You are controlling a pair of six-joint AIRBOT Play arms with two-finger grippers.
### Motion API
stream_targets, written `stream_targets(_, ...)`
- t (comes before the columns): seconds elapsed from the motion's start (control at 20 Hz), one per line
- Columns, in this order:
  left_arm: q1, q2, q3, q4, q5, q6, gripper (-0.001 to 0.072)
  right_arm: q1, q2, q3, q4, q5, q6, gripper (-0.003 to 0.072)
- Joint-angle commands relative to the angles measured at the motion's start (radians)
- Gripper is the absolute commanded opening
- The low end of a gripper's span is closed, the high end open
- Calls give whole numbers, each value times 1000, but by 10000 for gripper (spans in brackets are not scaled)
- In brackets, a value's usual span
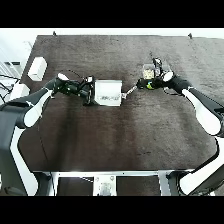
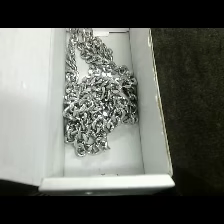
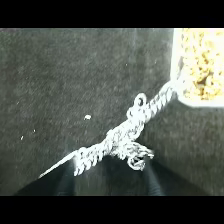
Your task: Fold the box and place the chain.
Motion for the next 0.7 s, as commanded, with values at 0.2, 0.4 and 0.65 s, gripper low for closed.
stream_targets(0.2, 0, 0, 0, 0, 0, 0, 528, 2, -46, 43, 2, -13, -4, 203)
stream_targets(0.4, 0, 0, 0, 0, -1, 0, 528, 2, -42, 55, 0, -12, -5, 19)
stream_targets(0.65, 0, 0, 0, 0, -1, 0, 528, 16, 74, 55, -1, 16, -5, 17)
